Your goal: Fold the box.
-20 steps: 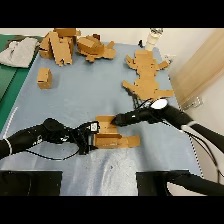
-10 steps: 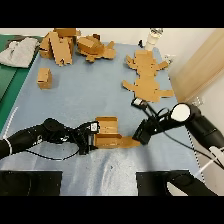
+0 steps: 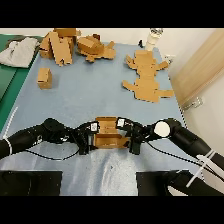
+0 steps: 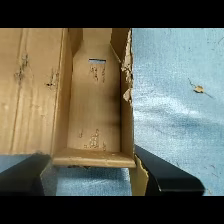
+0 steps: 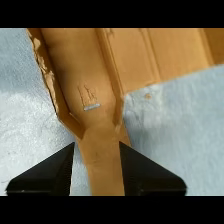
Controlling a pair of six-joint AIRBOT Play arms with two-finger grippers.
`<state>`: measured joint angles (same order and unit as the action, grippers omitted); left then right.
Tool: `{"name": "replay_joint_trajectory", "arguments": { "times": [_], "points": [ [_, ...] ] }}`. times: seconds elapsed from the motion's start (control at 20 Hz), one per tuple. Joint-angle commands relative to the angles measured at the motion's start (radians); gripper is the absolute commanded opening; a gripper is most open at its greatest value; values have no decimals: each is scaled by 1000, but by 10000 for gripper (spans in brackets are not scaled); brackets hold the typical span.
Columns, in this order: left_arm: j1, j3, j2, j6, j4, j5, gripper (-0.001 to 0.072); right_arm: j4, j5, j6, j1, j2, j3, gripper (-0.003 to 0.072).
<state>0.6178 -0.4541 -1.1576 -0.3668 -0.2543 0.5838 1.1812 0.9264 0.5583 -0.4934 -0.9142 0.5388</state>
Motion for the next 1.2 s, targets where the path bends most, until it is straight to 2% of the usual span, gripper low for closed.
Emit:
{"name": "replay_joint_trajectory", "arguments": {
  "times": [0.0,0.15,0.3,0.4,0.5,0.8,0.85,0.9,1.05,1.1,1.15],
  "points": [
    [-1,0,-1,0,0,0,297,-11,-85,-18,-31,-69,-7,447],
    [-1,0,0,0,0,0,297,-12,-144,-18,-31,-95,-6,414],
    [-1,0,0,0,0,0,297,-68,-141,-18,-32,-97,-6,191],
    [-1,0,0,0,0,0,298,-94,-142,-26,-44,-97,-6,74],
    [-1,0,0,0,0,0,298,-99,-150,-26,-79,-97,-6,41],
    [-1,0,0,0,0,0,297,-108,-207,-28,-153,-115,-6,47],
    [-1,0,0,0,0,0,297,-109,-205,-28,-153,-123,-6,95],
    [-1,0,-1,0,0,0,297,-109,-201,-28,-153,-130,-6,220],
    [-1,0,0,0,0,0,298,-108,-190,-28,-153,-139,-6,242],
    [-1,0,-1,0,0,0,297,-108,-191,-28,-153,-140,-6,276],
    [-1,0,0,0,0,0,297,-108,-193,-28,-153,-140,-6,447]
  ]
}}
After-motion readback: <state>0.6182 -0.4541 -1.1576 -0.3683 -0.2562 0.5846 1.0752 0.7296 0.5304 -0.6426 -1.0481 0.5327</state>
